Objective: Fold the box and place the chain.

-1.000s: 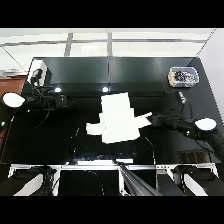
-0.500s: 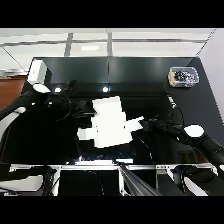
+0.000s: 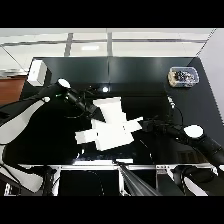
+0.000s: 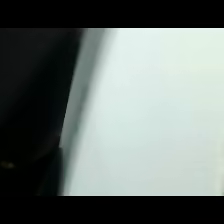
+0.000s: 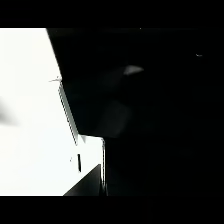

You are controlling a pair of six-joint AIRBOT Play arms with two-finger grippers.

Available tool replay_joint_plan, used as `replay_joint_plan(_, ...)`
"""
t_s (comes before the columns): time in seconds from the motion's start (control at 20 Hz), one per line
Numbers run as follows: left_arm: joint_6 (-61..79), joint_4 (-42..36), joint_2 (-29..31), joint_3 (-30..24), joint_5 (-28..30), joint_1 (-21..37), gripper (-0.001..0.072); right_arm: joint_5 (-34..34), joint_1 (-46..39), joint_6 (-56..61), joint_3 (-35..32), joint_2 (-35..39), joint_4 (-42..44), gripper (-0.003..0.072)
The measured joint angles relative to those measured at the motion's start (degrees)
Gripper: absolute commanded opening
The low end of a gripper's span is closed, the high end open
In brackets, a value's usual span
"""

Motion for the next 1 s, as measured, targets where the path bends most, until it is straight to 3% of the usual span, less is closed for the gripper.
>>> replay_joint_plan(0.05,1.07,0.96,-0.72,0.94,-1.75,-0.15,0.0302,0.0,0.0,0.0,0.0,0.0,0.04,0.0011)
replay_joint_plan(0.2,2.6,4.24,-2.05,2.78,-3.78,-0.28,0.0238,-0.09,0.02,0.02,0.0,0.0,0.04,0.0011)
replay_joint_plan(0.3,2.97,5.4,-2.47,3.34,-3.13,-0.28,0.0108,-0.09,0.02,0.0,0.0,0.0,0.02,0.0011)
replay_joint_plan(0.45,2.51,6.19,-2.78,3.72,-0.66,-0.28,0.0103,0.0,0.02,0.02,0.0,0.0,0.02,0.0011)
replay_joint_plan(0.55,1.18,6.45,-2.84,3.85,1.09,-0.28,0.0028,0.35,0.02,0.02,0.0,0.0,0.0,0.0011)
replay_joint_plan(0.6,1.09,6.49,-2.89,3.87,1.57,-0.26,0.0028,0.61,0.02,0.02,0.0,0.0,-0.07,0.0013)
replay_joint_plan(0.65,0.66,6.51,-2.89,3.96,1.68,-0.28,0.0028,0.79,0.02,0.02,0.0,0.0,-0.2,0.0124)
replay_joint_plan(0.7,0.26,6.54,-2.89,4.0,2.14,-0.28,0.0027,1.22,0.02,0.04,0.0,0.0,-0.42,0.0491)
replay_joint_plan(0.75,0.11,6.36,-2.89,4.13,3.32,-0.28,0.0027,1.79,0.02,0.02,0.0,0.0,-0.76,0.0715)
replay_joint_plan(0.9,-0.5,6.54,-2.4,4.31,3.43,-0.28,0.0025,2.67,-0.42,0.02,1.22,0.0,-4.92,0.071)
replay_joint_plan(1.0,-0.85,6.78,-0.81,3.65,3.91,-0.42,0.0025,6.69,-1.42,1.44,4.72,0.02,-13.55,0.071)
